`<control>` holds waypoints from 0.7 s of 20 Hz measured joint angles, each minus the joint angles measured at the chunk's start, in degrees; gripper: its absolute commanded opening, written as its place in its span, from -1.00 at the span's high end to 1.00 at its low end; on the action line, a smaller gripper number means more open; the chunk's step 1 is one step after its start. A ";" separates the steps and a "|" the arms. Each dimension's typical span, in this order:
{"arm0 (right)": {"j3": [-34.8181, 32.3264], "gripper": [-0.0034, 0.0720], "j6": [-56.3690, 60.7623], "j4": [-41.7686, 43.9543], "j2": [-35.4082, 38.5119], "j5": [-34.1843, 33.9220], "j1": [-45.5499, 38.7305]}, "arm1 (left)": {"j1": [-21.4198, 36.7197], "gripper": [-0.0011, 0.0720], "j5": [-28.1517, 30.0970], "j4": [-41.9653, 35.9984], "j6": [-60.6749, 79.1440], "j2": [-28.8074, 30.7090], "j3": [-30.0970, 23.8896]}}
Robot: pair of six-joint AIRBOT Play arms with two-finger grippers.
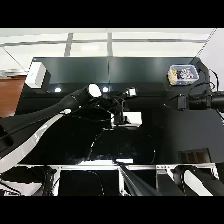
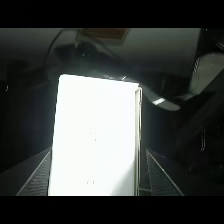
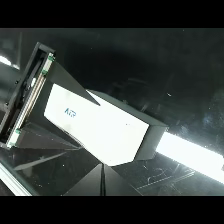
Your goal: Fold the box and place the chain.
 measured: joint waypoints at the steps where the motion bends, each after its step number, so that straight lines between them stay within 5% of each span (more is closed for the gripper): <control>1: 0.00 0.87 0.00 -0.02 0.00 0.00 0.00 | 0.00 -0.97 -0.09 0.46 -0.02 0.00 0.07; 12: 0.00 0.87 0.02 -0.02 0.00 0.00 0.00 | -3.34 -0.97 4.92 9.97 -0.02 -0.39 0.57; 14: 0.00 0.87 0.02 0.00 0.00 0.00 0.00 | -4.48 -0.60 7.21 11.72 -0.09 -0.48 0.68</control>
